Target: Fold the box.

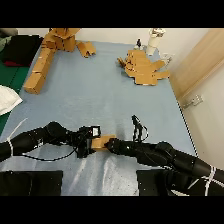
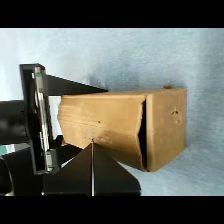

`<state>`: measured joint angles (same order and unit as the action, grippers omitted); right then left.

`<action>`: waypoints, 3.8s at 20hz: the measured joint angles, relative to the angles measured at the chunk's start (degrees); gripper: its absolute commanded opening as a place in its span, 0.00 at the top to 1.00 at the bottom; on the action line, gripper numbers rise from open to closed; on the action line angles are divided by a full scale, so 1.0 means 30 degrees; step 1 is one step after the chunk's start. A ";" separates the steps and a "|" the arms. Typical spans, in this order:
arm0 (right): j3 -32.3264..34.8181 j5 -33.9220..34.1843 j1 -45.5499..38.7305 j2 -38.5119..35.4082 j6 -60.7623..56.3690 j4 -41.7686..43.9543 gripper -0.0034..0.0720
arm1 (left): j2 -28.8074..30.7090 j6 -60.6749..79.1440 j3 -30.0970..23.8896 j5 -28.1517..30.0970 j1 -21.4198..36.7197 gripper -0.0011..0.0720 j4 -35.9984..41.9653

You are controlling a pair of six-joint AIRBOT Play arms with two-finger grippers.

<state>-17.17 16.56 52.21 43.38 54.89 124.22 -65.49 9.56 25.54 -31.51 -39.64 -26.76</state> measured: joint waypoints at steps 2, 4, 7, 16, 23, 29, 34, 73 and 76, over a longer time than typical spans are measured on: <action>0.0000 0.0029 0.0007 0.0189 0.0000 0.0000 0.95 | 0.0000 0.0007 0.0000 -0.0007 0.0000 0.29 0.0000; 0.0000 0.0066 0.0007 0.0313 0.0000 -0.0015 0.95 | 0.0000 0.0015 -0.0007 -0.0007 0.0000 0.29 0.0000; 0.0007 0.0146 0.0007 0.0386 0.0000 -0.0066 0.95 | 0.0000 0.0015 0.0000 -0.0007 0.0000 0.29 0.0000; -0.0029 0.1749 -0.0925 -0.2827 -0.0517 -0.2229 0.95 | 0.0000 0.0015 0.0000 -0.0007 0.0000 0.29 0.0000; -0.1472 0.8451 -0.3781 -0.4575 -0.2856 -0.7213 0.95 | 0.0000 0.0007 0.0000 -0.0007 0.0000 0.29 0.0000; -0.2251 1.1868 -0.4393 -0.4524 -0.3687 -0.8590 0.95 | 0.0000 0.0015 0.0015 0.0138 0.0000 0.29 0.0000; -0.2361 1.2466 -0.4459 -0.4262 -0.4146 -0.9078 0.95 | 0.0000 0.0015 0.0015 0.0262 0.0000 0.29 0.0000; -0.2375 1.2808 -0.4488 -0.4218 -0.8371 -1.6597 0.95 | 0.2120 -1.7908 0.2849 0.0736 2.1617 0.29 -1.1956; -0.2375 1.2801 -0.4488 -0.4218 -0.8451 -1.6735 0.95 | 0.0772 -1.7908 0.3716 0.0845 2.1464 0.29 -1.1475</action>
<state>-24.29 54.96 38.74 30.72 29.54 74.02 -63.18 -44.16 36.69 -28.97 24.75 -61.19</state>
